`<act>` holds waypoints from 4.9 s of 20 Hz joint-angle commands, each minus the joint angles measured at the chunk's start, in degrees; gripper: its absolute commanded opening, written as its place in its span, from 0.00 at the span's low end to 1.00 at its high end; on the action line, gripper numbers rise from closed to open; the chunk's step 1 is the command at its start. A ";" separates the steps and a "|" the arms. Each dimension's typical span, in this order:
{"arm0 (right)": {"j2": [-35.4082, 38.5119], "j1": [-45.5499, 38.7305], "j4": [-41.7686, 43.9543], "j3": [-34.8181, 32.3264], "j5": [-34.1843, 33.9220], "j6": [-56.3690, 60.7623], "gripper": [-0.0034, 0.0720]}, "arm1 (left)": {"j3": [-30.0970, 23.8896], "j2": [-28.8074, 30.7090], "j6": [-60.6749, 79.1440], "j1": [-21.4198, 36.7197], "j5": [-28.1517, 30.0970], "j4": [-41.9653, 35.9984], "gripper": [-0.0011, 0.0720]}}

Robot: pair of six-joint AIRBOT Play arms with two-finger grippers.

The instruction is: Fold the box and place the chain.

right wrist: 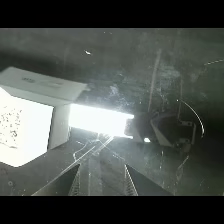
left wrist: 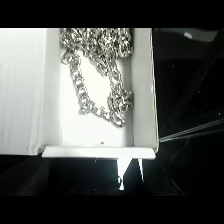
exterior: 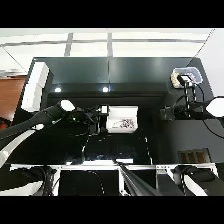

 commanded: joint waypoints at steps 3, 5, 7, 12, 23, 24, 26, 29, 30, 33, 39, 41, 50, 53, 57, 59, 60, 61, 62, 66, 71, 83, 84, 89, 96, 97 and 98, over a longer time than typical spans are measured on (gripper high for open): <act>0.02 0.02 0.02 -1.05 -1.27 0.00 0.49 | 0.02 -0.52 0.07 -0.02 0.66 -2.29 0.99; 0.02 0.04 0.24 -1.20 -2.67 0.00 0.49 | 0.02 -0.90 0.39 -0.02 0.50 -2.32 0.99; 0.02 0.46 0.46 -1.86 -4.13 0.00 0.49 | 0.04 -0.92 0.39 0.00 0.46 -2.32 0.95; -2.19 4.15 4.20 -3.10 -9.20 0.37 1.00 | 0.04 -0.92 0.37 -0.02 -0.02 -2.32 0.52; -22.97 7.96 23.63 9.92 -12.66 -17.81 1.00 | 0.04 -0.92 0.37 0.00 -0.13 -2.29 0.52; -23.10 8.92 23.23 9.92 -8.63 -23.08 1.00 | 0.04 -0.92 0.37 0.00 -0.17 -2.29 0.52; -22.29 9.62 19.78 10.49 0.15 -40.98 1.00 | 0.02 -0.92 0.37 0.00 -0.20 -2.29 0.52; -20.98 9.64 16.22 10.64 2.32 -49.20 1.00 | 0.04 -0.92 0.37 0.00 -0.20 -2.32 0.52; -21.07 10.14 16.92 10.40 2.12 -50.23 1.00 | 0.04 -0.92 0.37 0.00 -0.20 -2.32 0.52; -21.11 14.01 16.94 10.01 2.05 -56.35 1.00 | 0.02 -0.92 0.37 -0.02 -0.26 -2.32 0.52; -21.11 16.83 17.90 9.99 0.83 -60.08 1.00 | 0.02 -0.92 0.35 0.00 -1.70 -2.51 0.52; -21.16 16.83 17.77 9.99 0.26 -60.08 1.00 | 0.04 -0.92 0.35 0.00 -1.55 -2.51 0.52; -21.18 17.11 17.57 9.97 -0.44 -60.00 0.38 | 0.04 -0.92 0.33 0.00 -1.57 -2.51 0.52; -21.18 17.11 17.31 9.97 -0.44 -59.80 0.37 | 0.04 -0.92 0.33 0.00 -1.57 -2.51 0.52; -21.24 17.11 16.50 9.97 -0.46 -59.54 0.37 | 0.04 -0.92 0.33 0.00 -1.57 -2.51 0.52; -21.29 17.11 16.52 9.97 -0.92 -59.54 0.37 | 0.04 -0.92 0.33 0.00 -1.55 -2.51 0.52; -21.31 17.11 16.52 9.97 -1.11 -59.54 0.36 | 0.04 -0.92 0.33 0.00 -1.55 -2.51 0.52; -21.40 17.11 16.57 9.97 -1.27 -59.54 0.36 | 0.04 -0.92 0.33 0.00 -1.55 -2.51 0.52; -21.57 17.11 16.59 9.94 -1.14 -59.54 0.36 | 0.04 -0.92 0.33 0.00 -1.55 -2.51 0.52; -21.99 17.11 16.57 9.97 -0.50 -58.73 0.36 | 0.02 -0.92 0.33 0.00 -1.57 -2.51 0.52; -21.99 17.11 16.44 9.94 2.01 -57.64 0.36 | 0.04 -0.92 0.33 0.00 -1.57 -2.51 0.52; -21.99 17.11 16.44 9.97 2.54 -55.04 0.41 | 0.04 -0.92 0.33 0.02 -1.55 -2.51 0.52; -21.99 17.11 16.44 9.97 2.51 -55.04 0.41 | 0.04 -0.92 0.33 0.02 -1.55 -2.51 0.52; -21.99 17.11 16.31 9.94 2.51 -54.84 0.41 | 0.04 -0.92 0.33 0.02 -1.55 -2.51 0.52; -22.12 19.98 14.78 7.89 -0.42 -54.84 0.41 | 0.04 -0.92 0.33 0.09 -1.53 -2.51 0.52; -22.10 20.52 13.90 7.76 -0.44 -54.75 0.41 | 0.04 -0.92 0.33 0.09 -1.53 -2.51 0.52; -22.10 20.90 13.75 7.78 -0.46 -54.62 0.41 | 0.04 -0.92 0.33 0.09 -1.53 -2.51 0.52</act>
